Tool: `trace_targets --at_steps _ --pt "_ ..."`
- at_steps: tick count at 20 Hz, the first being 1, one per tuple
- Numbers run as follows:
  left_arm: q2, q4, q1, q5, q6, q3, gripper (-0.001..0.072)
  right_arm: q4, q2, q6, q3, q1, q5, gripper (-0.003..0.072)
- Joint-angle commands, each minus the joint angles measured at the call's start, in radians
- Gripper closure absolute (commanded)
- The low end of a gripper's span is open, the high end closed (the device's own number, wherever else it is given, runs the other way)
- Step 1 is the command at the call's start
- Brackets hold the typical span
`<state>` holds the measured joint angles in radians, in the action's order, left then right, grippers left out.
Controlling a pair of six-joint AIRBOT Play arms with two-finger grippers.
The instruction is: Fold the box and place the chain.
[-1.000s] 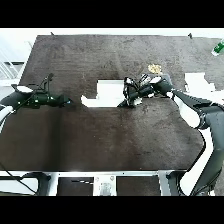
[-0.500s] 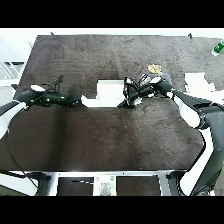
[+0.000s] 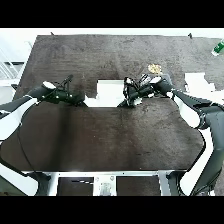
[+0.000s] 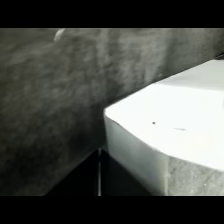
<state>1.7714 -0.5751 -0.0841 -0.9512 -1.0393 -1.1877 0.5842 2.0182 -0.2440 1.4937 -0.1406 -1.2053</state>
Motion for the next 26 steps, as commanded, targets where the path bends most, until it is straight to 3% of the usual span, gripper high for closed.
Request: trace_targets --at_steps 1,5,6,7,8,14,22,26 --pt "0.003 0.013 -0.01 -0.031 0.001 -0.052 0.0693 0.0 0.001 0.0 0.0 -0.001 0.0 0.021" --pt "-0.007 0.04 -0.01 -0.046 0.005 -0.077 0.069 0.0 0.001 0.0 0.0 -0.001 0.0 0.021" --pt "-0.007 0.063 -0.01 -0.054 0.032 -0.077 0.0604 0.0 0.001 0.0 0.0 -0.001 0.0 0.021" --pt "-0.007 0.079 -0.01 -0.062 0.051 -0.077 0.0462 0.0 0.001 0.0 0.0 -0.001 0.0 0.0209" --pt "-0.007 0.098 -0.01 -0.068 0.055 -0.077 0.0451 0.0 0.001 0.0 0.0 -0.001 0.0 0.0209" --pt "-0.007 0.192 -0.013 -0.093 0.078 -0.077 0.0451 0.0 0.001 0.0 0.0 -0.001 0.0 0.021" --pt "-0.012 0.16 -0.046 -0.085 0.022 -0.077 0.0449 0.0 0.001 0.0 -0.001 -0.001 0.0 0.0209" --pt "-0.027 0.004 -0.072 -0.089 -0.146 -0.119 0.045 0.0 0.001 0.0 -0.001 -0.001 0.0 0.021"
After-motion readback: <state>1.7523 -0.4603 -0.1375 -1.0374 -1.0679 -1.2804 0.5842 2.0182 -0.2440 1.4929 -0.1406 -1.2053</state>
